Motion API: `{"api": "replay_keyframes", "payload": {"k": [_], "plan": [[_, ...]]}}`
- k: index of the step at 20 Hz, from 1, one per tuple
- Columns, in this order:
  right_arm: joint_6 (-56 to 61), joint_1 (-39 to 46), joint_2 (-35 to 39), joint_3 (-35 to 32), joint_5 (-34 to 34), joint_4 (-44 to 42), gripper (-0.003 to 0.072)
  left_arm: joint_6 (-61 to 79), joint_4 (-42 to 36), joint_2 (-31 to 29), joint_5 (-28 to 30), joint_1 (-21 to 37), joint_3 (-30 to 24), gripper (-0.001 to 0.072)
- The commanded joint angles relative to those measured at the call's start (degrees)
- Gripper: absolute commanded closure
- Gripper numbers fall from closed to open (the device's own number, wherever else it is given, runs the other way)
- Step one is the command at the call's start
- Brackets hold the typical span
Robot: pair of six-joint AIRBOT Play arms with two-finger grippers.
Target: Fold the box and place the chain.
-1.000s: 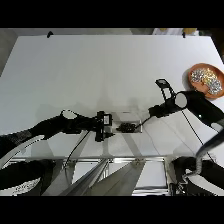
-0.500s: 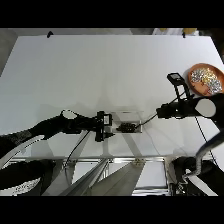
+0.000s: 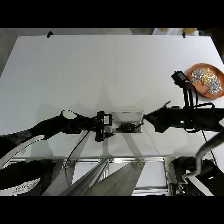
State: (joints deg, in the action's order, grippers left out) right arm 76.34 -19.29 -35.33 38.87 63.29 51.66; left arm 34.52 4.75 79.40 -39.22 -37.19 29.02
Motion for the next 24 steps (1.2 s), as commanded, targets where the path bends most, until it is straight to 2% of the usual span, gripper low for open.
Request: {"api": "replay_keyframes", "payload": {"k": [1,6,10,13,17,18,20,24], "plan": [[-6.43,-5.01,0.09,0.04,-5.03,-9.75,0.0670,0.02,0.02,0.00,0.02,-0.02,0.00,0.0438],[-6.34,-8.57,0.04,0.04,-8.90,-9.92,0.0670,0.02,0.02,0.00,0.02,-0.02,0.00,0.0438],[-6.36,-8.61,-1.70,-0.04,-8.85,-9.68,0.0670,0.02,0.02,0.00,0.02,-0.02,0.00,0.0438],[-7.08,-8.61,-6.14,-2.05,-10.67,-9.68,0.0670,0.02,0.02,0.00,0.02,-0.02,0.00,0.0438],[-14.64,-8.61,-16.13,-4.07,-10.71,-9.62,0.0670,0.02,0.02,0.00,0.02,-0.02,0.00,0.0438],[-15.65,-8.61,-17.97,-4.07,-10.43,-9.62,0.0661,0.02,0.02,0.00,0.02,-0.02,0.00,0.0438],[-16.63,-8.61,-19.93,-4.07,-10.64,-9.66,0.0497,0.02,0.02,0.00,0.02,-0.02,0.00,0.0438],[-16.68,-8.31,-19.21,-1.81,-8.24,-9.62,0.0479,0.02,0.02,0.00,0.02,-0.02,0.00,0.0438]]}}
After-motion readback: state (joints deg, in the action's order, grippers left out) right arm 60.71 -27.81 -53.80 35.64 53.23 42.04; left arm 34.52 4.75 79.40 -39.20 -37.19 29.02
